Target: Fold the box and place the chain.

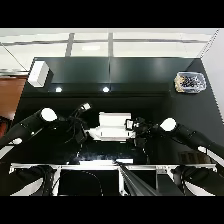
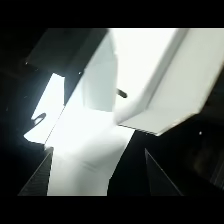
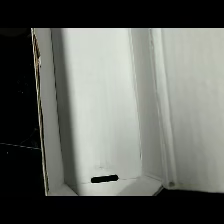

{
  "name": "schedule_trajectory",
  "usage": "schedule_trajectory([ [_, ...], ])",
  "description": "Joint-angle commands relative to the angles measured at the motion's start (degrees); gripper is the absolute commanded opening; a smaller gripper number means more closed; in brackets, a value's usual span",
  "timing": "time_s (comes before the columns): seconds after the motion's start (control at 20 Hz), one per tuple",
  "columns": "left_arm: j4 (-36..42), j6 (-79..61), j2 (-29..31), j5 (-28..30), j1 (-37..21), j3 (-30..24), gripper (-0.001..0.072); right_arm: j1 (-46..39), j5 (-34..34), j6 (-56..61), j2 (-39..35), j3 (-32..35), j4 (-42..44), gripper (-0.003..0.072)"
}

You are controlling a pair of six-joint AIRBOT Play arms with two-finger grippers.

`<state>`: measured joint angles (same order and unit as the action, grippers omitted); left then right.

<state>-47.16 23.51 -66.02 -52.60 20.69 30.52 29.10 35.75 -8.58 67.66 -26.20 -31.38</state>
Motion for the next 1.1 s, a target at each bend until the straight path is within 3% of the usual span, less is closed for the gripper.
schedule_trajectory([
  [0.0, -0.5, -12.5, 0.9, 0.2, 2.8, 0.1, 0.0645, 0.1, 0.0, 0.0, 0.0, 0.0, 0.0, 0.0373],
  [0.25, 0.3, -16.2, 0.9, 4.3, 6.3, 0.1, 0.0644, 0.1, 0.0, 0.0, 0.0, 0.0, 0.0, 0.0373],
  [0.65, 6.1, -16.3, 0.9, 7.4, 6.4, 0.1, 0.0616, 0.1, 0.0, 0.0, 0.0, 0.0, 0.0, 0.0373],
  [0.7, 6.4, -16.5, 0.9, 8.5, 6.7, 0.1, 0.0594, 0.1, 0.0, 0.0, 0.0, 0.0, 0.0, 0.0373],
  [0.75, 6.1, -17.6, 0.9, 9.2, 7.3, 0.1, 0.0438, 0.1, 0.0, 0.0, 0.0, 0.0, 0.0, 0.0373],
  [0.8, 6.0, -19.6, 0.9, 9.3, 8.0, 0.1, 0.0345, 0.1, 0.0, 0.0, 0.0, 0.0, 0.0, 0.0373],
  [0.9, 6.1, -20.4, 0.9, 9.6, 9.4, 0.1, 0.0321, 0.1, 0.0, 0.0, 0.0, 0.0, 0.0, 0.0373],
  [0.95, 6.1, -20.4, 0.9, 9.6, 10.0, 0.1, 0.0248, 0.1, 0.0, 0.0, 0.0, 0.0, 0.0, 0.0373],
  [1.05, 6.6, -20.3, 0.9, 9.5, 10.5, 0.1, 0.0225, 0.1, 0.0, 0.0, 0.0, 0.0, 0.0, 0.0373],
])
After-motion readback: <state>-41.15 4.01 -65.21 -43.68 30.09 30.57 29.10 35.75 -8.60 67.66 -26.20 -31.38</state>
